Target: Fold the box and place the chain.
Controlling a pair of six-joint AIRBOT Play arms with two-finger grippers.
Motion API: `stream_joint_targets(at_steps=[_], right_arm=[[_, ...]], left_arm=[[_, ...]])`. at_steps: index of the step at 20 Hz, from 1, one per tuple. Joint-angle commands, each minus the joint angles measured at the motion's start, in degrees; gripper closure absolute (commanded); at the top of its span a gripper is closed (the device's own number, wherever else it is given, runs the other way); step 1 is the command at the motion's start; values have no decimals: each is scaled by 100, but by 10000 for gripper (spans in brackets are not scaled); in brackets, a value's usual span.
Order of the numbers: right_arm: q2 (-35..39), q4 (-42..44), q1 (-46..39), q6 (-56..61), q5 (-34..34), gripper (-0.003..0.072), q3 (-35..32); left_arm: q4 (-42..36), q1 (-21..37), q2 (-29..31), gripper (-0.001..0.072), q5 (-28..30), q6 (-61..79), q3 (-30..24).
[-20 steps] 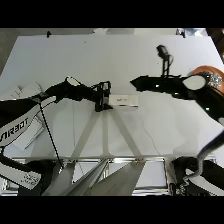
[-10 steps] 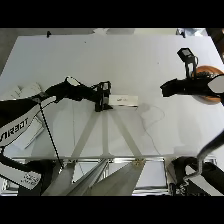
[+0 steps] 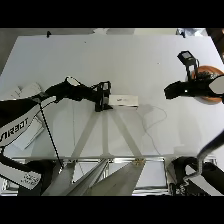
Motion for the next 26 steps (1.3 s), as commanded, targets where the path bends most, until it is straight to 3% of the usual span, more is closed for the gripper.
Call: stream_joint_targets(at_steps=[1,14,21,26], right_arm=[[4,-26,-4,-2,11,677,7],[4,-26,-4,-2,11,677,7],[4,-28,-4,-2,11,677,7],[4,-28,-4,0,11,677,7]], left_arm=[[2,0,0,692,-4,-2,4],[2,7,184,699,-35,-63,4],[192,9,1488,699,627,-1552,4],[1974,98,2507,698,1740,-3659,4]])
